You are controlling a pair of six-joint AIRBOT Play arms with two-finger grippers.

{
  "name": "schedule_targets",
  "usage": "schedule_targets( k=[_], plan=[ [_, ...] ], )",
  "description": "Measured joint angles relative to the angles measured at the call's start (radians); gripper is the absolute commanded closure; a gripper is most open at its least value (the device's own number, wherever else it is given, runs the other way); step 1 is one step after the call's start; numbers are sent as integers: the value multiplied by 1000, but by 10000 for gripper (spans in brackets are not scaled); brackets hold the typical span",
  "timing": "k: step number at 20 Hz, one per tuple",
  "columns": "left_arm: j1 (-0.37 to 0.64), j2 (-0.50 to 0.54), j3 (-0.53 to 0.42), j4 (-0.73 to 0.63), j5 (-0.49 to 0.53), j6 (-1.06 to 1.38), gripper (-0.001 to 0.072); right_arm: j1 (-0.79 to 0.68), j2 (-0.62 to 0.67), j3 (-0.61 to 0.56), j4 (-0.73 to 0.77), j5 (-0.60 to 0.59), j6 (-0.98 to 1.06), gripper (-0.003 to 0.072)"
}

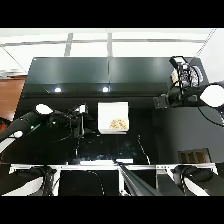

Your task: Fold the box and place the chain.

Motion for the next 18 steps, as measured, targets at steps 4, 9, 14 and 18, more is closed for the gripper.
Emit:
schedule_targets(
  k=[4,9,14,18],
  plan=[
    [0,-36,29,-21,-11,17,-3,0,0,0,0,-13,0,429],
    [-5,-55,56,-30,-24,23,-1,0,0,0,0,-18,0,429],
    [-34,-71,63,-10,-29,4,-1,0,0,0,0,-19,0,429],
    [-53,-77,64,-1,-23,-3,-1,0,0,0,0,-19,0,429]
  ],
)
